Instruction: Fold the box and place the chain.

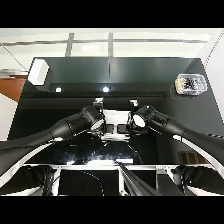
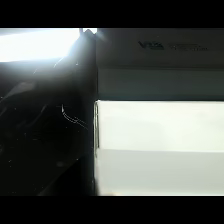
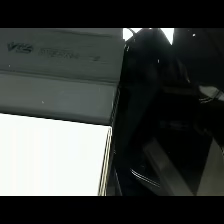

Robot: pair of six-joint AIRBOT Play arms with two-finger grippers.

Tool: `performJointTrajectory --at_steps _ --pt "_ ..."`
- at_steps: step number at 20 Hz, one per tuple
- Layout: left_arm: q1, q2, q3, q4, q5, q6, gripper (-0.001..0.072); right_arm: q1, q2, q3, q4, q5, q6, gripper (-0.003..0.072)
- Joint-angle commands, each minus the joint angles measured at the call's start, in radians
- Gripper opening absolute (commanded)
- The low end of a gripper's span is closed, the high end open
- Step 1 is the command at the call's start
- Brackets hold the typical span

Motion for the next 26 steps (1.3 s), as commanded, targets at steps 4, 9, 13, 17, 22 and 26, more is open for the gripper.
performJointTrajectory --at_steps 4,9,13,17,22,26 --pt "-0.001 0.001 0.0 -0.001 -0.003 -0.002 0.0025 0.0 0.0 0.003 0.005 0.0 0.002 0.0058" --pt "-0.001 0.001 0.0 -0.001 -0.007 -0.002 0.0025 -0.002 0.01 0.018 -0.008 0.014 0.001 0.0386" --pt "-0.001 0.001 0.0 -0.001 -0.007 -0.002 0.0025 -0.006 0.068 0.022 -0.037 0.022 -0.001 0.0384" --pt "0.0 0.001 0.0 -0.001 -0.007 -0.002 0.0025 -0.014 0.189 0.023 -0.036 0.04 -0.064 0.0384" --pt "-0.001 0.001 0.0 -0.001 -0.008 -0.002 0.0025 -0.103 0.434 0.023 -0.218 0.179 -0.188 0.0384" --pt "-0.001 0.001 0.0 -0.001 -0.009 -0.002 0.0025 -0.275 0.51 0.021 -0.592 0.235 -0.439 0.0382"
